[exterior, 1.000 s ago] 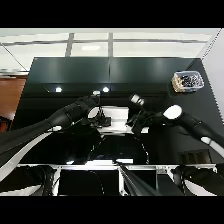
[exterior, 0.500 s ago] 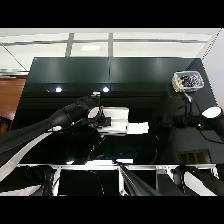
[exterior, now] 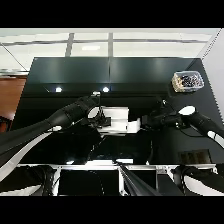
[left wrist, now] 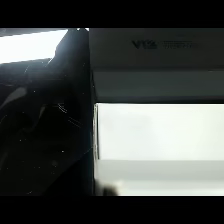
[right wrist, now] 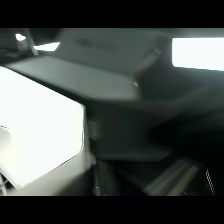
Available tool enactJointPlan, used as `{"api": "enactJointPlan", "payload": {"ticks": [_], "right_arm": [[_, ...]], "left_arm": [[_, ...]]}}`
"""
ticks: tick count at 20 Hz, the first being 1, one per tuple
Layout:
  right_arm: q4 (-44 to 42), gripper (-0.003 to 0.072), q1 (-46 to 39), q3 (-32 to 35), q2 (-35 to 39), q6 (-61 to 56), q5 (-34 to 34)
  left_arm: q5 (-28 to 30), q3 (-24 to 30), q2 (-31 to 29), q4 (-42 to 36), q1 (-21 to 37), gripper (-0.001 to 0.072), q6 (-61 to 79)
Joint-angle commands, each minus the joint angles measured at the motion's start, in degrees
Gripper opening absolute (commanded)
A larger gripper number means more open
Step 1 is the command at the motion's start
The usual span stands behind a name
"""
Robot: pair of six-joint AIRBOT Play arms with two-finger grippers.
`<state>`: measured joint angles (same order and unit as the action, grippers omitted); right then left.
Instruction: Fold the box and place the chain.
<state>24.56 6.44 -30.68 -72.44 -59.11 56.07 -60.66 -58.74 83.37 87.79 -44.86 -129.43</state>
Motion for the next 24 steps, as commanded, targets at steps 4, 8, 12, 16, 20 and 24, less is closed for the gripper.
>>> {"api": "enactJointPlan", "payload": {"ticks": [4,8,12,16,20,24], "right_arm": [[0.6,0.0577,2.4,-6.9,-0.7,1.2,5.1],[3.0,0.0576,6.9,-7.6,-0.7,-2.8,4.1],[13.5,0.0574,14.3,-11.4,-0.7,-14.2,-0.7],[28.1,0.0461,20.8,-17.1,-0.8,-30.2,-1.3],[33.3,0.0455,25.1,-20.7,-2.3,-38.2,-1.2],[38.6,0.0354,28.4,-24.0,-5.0,-44.5,-0.8]], "left_arm": [[0.0,0.0,0.0,0.0,0.0,0.0025,0.0],[0.0,0.0,0.0,0.0,0.0,0.0025,0.0],[0.0,0.0,0.0,0.0,0.0,0.0025,0.0],[0.2,0.0,0.0,0.0,0.0,0.0025,0.0],[0.2,0.0,0.0,0.0,0.0,0.0025,0.0],[0.2,0.0,0.0,0.0,0.0,0.0025,0.0]]}}
